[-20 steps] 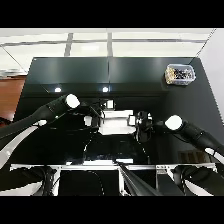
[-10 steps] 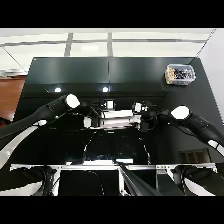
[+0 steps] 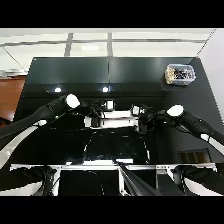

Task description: Fold the box and place the chain.

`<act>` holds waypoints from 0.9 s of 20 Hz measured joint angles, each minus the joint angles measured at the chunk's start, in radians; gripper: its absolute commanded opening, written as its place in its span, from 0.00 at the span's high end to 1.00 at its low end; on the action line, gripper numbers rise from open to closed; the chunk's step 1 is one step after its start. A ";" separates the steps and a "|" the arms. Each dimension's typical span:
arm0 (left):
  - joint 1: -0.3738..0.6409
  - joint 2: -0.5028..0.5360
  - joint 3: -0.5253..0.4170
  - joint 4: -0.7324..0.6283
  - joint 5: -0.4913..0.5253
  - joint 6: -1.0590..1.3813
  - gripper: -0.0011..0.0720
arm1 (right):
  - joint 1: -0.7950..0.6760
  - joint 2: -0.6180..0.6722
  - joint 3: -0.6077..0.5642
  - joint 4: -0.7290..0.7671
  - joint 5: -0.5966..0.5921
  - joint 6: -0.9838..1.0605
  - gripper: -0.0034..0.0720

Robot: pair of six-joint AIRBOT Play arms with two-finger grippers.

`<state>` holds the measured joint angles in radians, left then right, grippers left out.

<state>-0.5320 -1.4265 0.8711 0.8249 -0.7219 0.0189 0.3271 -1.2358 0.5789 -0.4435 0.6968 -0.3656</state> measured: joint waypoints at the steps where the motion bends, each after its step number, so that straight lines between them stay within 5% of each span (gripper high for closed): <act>1: 0.000 0.000 0.000 0.000 0.000 0.000 0.95 | 0.000 -0.009 0.003 -0.001 0.002 -0.005 0.03; 18: 0.000 0.000 0.000 0.000 0.006 0.000 0.95 | 0.007 -0.108 0.060 -0.088 0.045 0.042 0.03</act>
<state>-0.5320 -1.4265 0.8711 0.8253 -0.7162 0.0193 0.3344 -1.3434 0.6392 -0.5316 0.7422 -0.3241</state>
